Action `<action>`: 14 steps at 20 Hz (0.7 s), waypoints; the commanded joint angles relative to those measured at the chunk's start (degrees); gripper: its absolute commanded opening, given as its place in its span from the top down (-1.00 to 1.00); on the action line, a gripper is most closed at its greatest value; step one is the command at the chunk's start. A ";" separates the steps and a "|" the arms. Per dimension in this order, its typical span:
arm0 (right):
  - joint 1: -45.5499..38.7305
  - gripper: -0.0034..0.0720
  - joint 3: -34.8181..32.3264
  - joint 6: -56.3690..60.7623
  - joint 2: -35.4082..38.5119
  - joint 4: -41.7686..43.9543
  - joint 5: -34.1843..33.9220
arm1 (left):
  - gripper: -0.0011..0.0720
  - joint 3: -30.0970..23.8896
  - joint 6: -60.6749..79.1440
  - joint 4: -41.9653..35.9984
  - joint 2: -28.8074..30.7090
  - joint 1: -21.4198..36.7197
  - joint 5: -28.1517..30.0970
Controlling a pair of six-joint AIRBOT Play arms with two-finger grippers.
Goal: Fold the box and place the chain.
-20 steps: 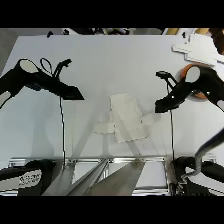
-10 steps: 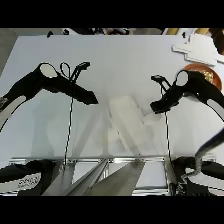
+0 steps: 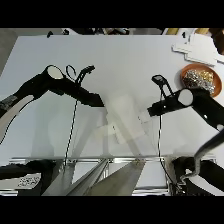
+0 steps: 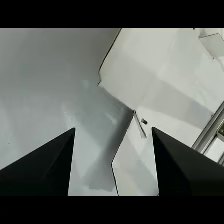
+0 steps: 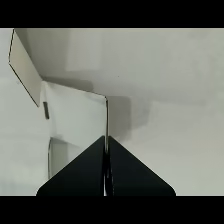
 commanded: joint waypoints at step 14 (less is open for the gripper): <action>-1.09 0.87 -6.84 2.62 10.14 1.31 -6.19 | -0.48 8.22 10.56 -14.84 -13.62 -6.60 3.15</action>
